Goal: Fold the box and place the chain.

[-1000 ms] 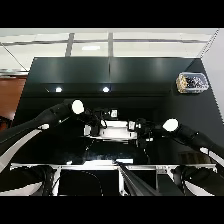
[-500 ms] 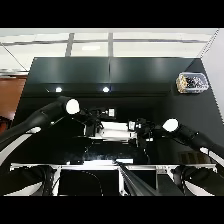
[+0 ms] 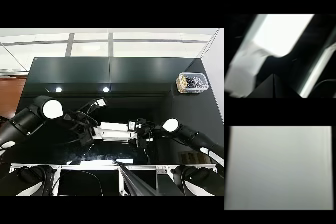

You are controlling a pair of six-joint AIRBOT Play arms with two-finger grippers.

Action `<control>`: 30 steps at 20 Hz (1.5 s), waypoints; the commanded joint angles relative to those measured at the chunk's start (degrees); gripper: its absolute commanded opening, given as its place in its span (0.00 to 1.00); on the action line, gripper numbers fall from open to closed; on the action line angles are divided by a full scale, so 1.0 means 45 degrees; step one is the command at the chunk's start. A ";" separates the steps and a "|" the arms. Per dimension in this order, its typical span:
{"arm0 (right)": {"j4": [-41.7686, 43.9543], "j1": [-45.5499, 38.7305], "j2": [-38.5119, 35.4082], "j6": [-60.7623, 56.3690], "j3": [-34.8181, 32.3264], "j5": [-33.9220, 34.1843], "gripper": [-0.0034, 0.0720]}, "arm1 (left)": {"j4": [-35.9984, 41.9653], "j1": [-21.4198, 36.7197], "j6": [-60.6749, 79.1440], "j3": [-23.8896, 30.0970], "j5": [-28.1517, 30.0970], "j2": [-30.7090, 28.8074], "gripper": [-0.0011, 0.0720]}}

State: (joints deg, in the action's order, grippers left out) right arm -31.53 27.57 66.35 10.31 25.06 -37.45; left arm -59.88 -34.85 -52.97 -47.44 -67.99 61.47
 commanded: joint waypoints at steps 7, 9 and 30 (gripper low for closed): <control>-0.0010 0.0015 0.0010 0.0005 -0.0005 -0.0005 0.62 | 0.6251 0.0024 0.1729 0.2181 1.0443 0.0204 0.05; -0.0010 0.0015 0.0010 0.0005 -0.0005 0.0000 0.62 | 0.6008 0.0029 0.3041 0.2132 1.0579 0.0840 0.05; -0.0010 0.0015 0.0010 0.0005 -0.0005 0.0000 0.62 | 0.1307 0.2191 0.1379 -0.0019 0.1243 0.1180 0.05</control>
